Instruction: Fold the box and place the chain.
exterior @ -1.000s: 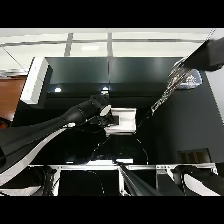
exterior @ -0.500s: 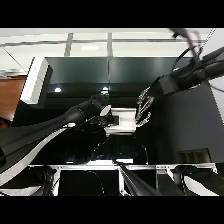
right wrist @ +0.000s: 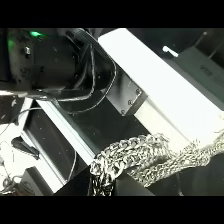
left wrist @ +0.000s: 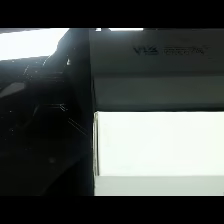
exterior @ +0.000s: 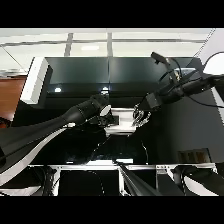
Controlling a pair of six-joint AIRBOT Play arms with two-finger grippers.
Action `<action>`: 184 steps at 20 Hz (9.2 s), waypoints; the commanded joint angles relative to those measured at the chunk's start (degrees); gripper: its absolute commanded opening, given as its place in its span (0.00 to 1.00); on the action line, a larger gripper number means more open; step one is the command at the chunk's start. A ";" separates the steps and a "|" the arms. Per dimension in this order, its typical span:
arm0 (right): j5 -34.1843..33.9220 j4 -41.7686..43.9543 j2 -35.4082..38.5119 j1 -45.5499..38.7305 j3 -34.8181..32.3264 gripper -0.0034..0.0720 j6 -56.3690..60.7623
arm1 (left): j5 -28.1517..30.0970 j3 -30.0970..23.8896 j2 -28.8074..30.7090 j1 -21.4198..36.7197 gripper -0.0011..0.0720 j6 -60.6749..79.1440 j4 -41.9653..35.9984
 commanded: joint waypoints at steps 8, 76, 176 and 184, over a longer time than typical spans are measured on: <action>-12.85 2.86 -0.04 3.02 -14.05 0.06 -1.99 | -0.02 0.04 -0.02 0.02 0.06 0.02 0.00; -18.88 4.00 17.46 -2.21 -15.37 0.06 -22.14 | -0.11 0.04 -0.02 0.02 0.06 0.02 -0.02; -25.66 -18.43 11.02 -2.75 -21.68 0.51 -15.26 | 9.60 -33.40 24.37 28.13 0.99 130.79 -47.04; -25.77 -18.49 10.99 -2.75 -21.68 0.51 -14.91 | 7.50 -24.85 11.13 28.15 0.99 150.35 -52.65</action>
